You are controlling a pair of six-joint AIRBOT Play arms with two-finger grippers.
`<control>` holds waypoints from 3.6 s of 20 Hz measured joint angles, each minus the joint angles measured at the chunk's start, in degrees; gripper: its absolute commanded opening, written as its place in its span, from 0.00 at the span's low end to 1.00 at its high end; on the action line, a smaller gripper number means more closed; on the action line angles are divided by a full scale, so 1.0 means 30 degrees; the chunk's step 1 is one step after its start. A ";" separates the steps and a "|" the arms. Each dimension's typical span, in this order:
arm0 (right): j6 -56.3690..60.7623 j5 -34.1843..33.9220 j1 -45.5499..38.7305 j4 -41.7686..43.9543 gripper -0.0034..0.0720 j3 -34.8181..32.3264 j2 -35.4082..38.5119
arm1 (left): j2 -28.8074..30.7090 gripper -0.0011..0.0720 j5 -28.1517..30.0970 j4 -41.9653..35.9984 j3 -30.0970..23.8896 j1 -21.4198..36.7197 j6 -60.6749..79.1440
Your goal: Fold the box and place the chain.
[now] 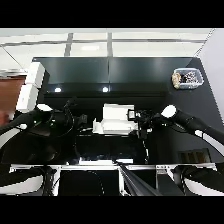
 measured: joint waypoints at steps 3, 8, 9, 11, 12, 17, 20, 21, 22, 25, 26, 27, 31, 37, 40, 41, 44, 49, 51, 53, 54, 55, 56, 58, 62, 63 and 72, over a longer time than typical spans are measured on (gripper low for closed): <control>0.0000 0.0000 0.0000 0.0000 0.31 0.0000 0.0007 | -0.0015 0.74 -0.0415 -0.0291 0.0044 0.0022 0.0561; 0.0000 0.0000 0.0000 0.0007 0.31 0.0000 0.0007 | -0.0015 0.91 -0.0772 -0.0619 0.0058 0.0022 0.0889; 0.0000 0.0000 0.0000 0.0000 0.31 0.0000 0.0007 | -0.0015 0.98 -0.0823 -0.0780 0.0058 0.0015 0.0947; 0.0000 0.0000 0.0000 0.0000 0.31 0.0000 0.0000 | -0.0015 1.00 -0.0729 -0.1151 0.0102 -0.0131 0.1224; 0.0000 0.0000 0.0000 0.0000 0.31 0.0000 0.0007 | -0.0015 1.00 -0.0736 -0.1319 0.0175 -0.0270 0.1413; 0.0007 -0.0007 0.0000 0.0007 0.31 0.0000 0.0007 | -0.0015 0.94 -0.0736 -0.1705 0.0911 -0.0721 0.1785; 0.0007 -0.0007 0.0000 0.0007 0.31 0.0000 0.0007 | -0.0015 0.78 -0.0889 -0.1778 0.1333 -0.0903 0.1639; 0.0007 -0.0007 0.0000 0.0000 0.31 0.0000 0.0007 | -0.0015 0.78 -0.0991 -0.1785 0.1479 -0.0918 0.1566; 0.0007 -0.0007 0.0000 0.0007 0.31 0.0000 0.0007 | -0.0015 0.78 -0.1129 -0.1785 0.1647 -0.0984 0.1486; 0.0007 -0.0007 0.0000 0.0007 0.31 0.0000 0.0007 | -0.0015 0.78 -0.1399 -0.1013 0.2273 -0.1435 0.0495; 0.0007 -0.0007 0.0000 0.0007 0.31 0.0000 0.0007 | -0.0015 0.78 -0.1319 -0.0495 0.2535 -0.1683 -0.0131; 0.0007 -0.0007 0.0000 0.0007 0.31 0.0000 0.0000 | -0.0022 0.78 -0.1180 0.0138 0.2856 -0.1982 -0.0882; 0.0036 -0.0044 0.0000 0.0007 0.31 0.0000 0.0007 | -0.0022 0.78 -0.0831 0.1741 0.4167 -0.3140 -0.2980; 0.0066 -0.0073 0.0000 0.0015 0.31 0.0000 0.0007 | -0.0022 0.78 -0.0226 0.4510 0.5639 -0.4911 -0.6666; 0.0066 -0.0073 0.0000 0.0015 0.31 0.0000 0.0007 | -0.0022 0.78 0.0262 0.5974 0.6069 -0.5734 -0.8349; 0.0073 -0.0080 0.0000 0.0015 0.31 0.0000 0.0007 | -0.0022 0.78 0.0481 0.6288 0.6178 -0.5996 -0.8816; 0.0073 -0.0080 0.0000 0.0015 0.31 0.0000 0.0007 | -0.0022 0.78 0.0860 0.7053 0.6404 -0.6630 -0.9938; 0.0073 -0.0080 0.0000 0.0015 0.31 0.0000 0.0007 | -0.0022 0.78 0.1515 0.8670 0.6666 -0.7453 -1.1606; 0.0073 -0.0087 0.0000 0.0015 0.31 0.0000 0.0007 | -0.0029 0.78 0.1552 0.9406 0.6703 -0.7679 -1.2247; 0.0073 -0.0087 0.0000 0.0015 0.31 0.0000 0.0007 | -0.0036 0.78 0.1639 0.9901 0.6725 -0.7868 -1.2721; 0.0073 -0.0087 0.0000 0.0015 0.31 0.0000 0.0007 | -0.0036 0.78 0.1668 1.0156 0.6732 -0.7970 -1.2954; 0.0073 -0.0087 0.0000 0.0015 0.31 0.0000 0.0007 | -0.0036 0.78 0.1705 1.0440 0.6754 -0.8072 -1.3209; 0.0073 -0.0087 0.0000 0.0022 0.31 0.0000 0.0007 | -0.0036 0.78 0.1749 1.0907 0.6812 -0.8225 -1.3580; 0.0080 -0.0087 0.0000 0.0022 0.31 0.0000 0.0007 | -0.0036 0.78 0.1756 1.2356 0.7089 -0.8655 -1.4571; 0.0080 -0.0087 0.0000 0.0022 0.31 0.0007 0.0007 | -0.0036 0.74 0.1530 1.5140 0.7898 -0.9683 -1.6721; 0.0080 -0.0087 0.0000 0.0015 0.31 0.0000 0.0007 | -0.0036 0.65 0.1443 1.5431 0.8065 -0.9930 -1.7085; 0.0073 -0.0087 0.0000 0.0015 0.31 0.0000 0.0007 | -0.0138 0.64 0.1239 1.6553 0.8663 -1.1548 -2.0072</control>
